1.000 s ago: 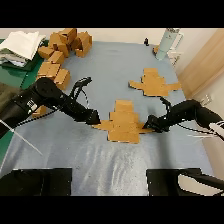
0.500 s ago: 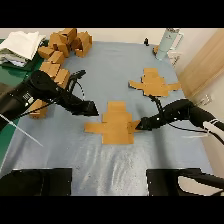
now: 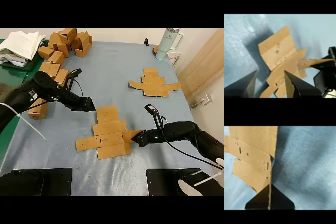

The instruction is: Fold the box.

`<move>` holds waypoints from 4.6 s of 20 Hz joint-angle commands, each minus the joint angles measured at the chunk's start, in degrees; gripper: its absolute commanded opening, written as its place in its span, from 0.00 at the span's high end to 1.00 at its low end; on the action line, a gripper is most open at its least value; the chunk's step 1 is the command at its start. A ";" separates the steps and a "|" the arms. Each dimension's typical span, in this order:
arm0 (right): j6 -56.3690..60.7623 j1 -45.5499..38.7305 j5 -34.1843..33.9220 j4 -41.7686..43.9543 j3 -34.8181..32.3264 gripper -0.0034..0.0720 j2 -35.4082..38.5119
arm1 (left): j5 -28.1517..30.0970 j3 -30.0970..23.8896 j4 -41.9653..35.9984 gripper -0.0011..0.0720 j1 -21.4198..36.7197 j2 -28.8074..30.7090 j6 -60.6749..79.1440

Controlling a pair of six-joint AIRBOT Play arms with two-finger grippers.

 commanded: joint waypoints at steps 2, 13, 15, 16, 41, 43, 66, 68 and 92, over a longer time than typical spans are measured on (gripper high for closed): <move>0.85 1.20 2.27 -2.40 -1.55 0.95 4.04 | -1.75 -0.04 -2.89 0.24 0.37 -7.76 2.67; 0.85 1.20 2.05 -2.47 -1.55 0.95 4.04 | -13.27 1.97 -31.15 0.26 0.24 -24.68 27.71; 0.85 1.20 2.03 -2.47 -1.55 0.95 4.04 | -16.94 1.99 -31.45 0.28 0.24 -25.42 29.22; 0.87 1.20 2.03 -2.47 -1.55 0.95 4.04 | -18.29 1.99 -31.45 0.29 0.26 -25.53 29.40; 33.90 -6.21 6.51 -28.83 9.88 0.48 4.07 | -4.24 -0.55 -30.40 0.97 -8.72 -16.41 51.30; 33.92 -6.21 6.56 -26.14 11.65 0.48 4.04 | -1.55 -0.98 -30.71 0.97 -10.58 -15.93 54.73; 33.86 -5.95 9.79 -20.94 12.13 0.50 2.51 | 19.47 -11.34 -25.86 0.97 -22.58 -3.80 72.85; 33.83 -5.95 10.32 -20.92 12.13 0.50 2.25 | 19.69 -11.82 -25.86 0.97 -22.45 -4.13 72.91; 33.83 -5.62 10.91 -21.35 12.13 0.50 2.25 | 11.32 -11.72 -33.99 0.97 -17.14 -8.81 80.08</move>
